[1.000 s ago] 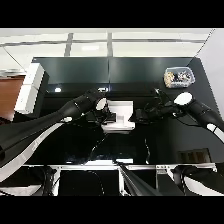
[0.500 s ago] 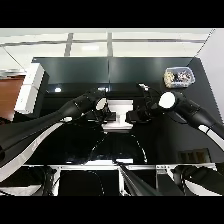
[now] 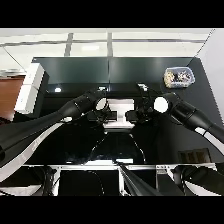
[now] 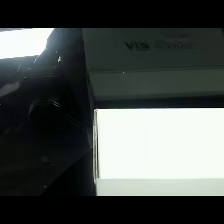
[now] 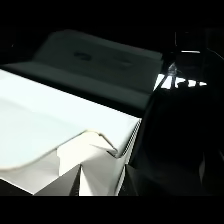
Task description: Fold the box and place the chain.
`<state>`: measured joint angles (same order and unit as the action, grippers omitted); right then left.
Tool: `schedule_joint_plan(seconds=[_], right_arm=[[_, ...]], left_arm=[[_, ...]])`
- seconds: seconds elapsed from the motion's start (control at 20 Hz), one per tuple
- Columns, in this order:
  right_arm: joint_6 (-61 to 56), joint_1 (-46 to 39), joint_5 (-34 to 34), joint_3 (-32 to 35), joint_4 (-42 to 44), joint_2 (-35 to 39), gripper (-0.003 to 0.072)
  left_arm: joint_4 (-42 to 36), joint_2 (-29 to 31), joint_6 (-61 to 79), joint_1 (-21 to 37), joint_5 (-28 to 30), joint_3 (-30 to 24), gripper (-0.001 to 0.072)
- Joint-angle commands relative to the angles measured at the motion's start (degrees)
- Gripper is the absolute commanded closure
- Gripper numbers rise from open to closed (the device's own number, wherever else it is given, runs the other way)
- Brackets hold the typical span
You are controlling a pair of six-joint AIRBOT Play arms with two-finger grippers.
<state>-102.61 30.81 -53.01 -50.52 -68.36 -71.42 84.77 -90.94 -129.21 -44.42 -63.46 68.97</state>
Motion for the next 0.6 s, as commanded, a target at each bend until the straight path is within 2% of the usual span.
schedule_joint_plan(seconds=[0.0,0.35,0.55], right_arm=[[-2.84,0.90,0.02,-0.07,-2.89,-0.57,0.0483],[-7.45,4.28,-1.75,-2.80,-4.90,-6.01,0.0481],[-12.00,4.68,-6.36,-6.27,-8.72,-7.82,0.0482]], left_arm=[[0.04,-0.04,0.00,0.00,0.42,0.07,0.0676],[0.02,-0.04,-0.02,-0.02,0.22,0.07,0.0676],[0.02,-0.04,-0.02,-0.02,0.22,0.07,0.0676]])
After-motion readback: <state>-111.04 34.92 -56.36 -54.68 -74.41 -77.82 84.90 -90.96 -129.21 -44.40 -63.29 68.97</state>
